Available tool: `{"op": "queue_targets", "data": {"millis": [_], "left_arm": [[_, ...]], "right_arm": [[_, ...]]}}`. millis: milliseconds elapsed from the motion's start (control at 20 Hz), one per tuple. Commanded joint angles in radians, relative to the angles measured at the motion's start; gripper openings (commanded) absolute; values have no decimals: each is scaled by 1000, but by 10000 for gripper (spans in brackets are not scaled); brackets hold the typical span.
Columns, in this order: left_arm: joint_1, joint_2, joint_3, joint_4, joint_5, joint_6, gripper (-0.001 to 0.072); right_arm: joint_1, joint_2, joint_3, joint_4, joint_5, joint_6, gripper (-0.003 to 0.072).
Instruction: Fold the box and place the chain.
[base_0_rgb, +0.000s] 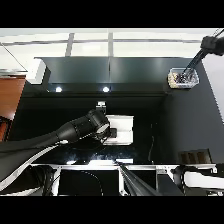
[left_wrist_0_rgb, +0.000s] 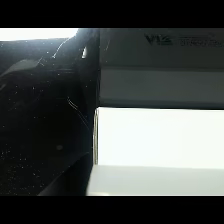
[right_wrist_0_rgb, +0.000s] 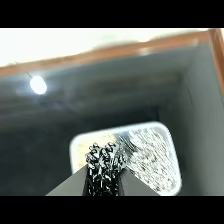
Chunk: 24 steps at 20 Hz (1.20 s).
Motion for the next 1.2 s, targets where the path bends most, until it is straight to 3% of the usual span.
{"op": "queue_targets", "data": {"millis": [0,250,400,650,850,1150], "left_arm": [[0,-1,0,0,0,0,26],[0,-1,0,0,0,0,26],[0,-1,0,0,0,0,26],[0,-1,0,1,0,0,26],[0,-1,0,0,0,0,26],[0,-1,0,0,3,0,26]], "right_arm": [[-1,114,1,89,34,-43,8],[3,292,-32,161,150,-88,8],[41,442,-163,163,167,-93,8],[195,638,-399,164,326,-117,8],[340,671,-520,239,490,-118,8],[528,671,-682,399,433,-118,8]]}}
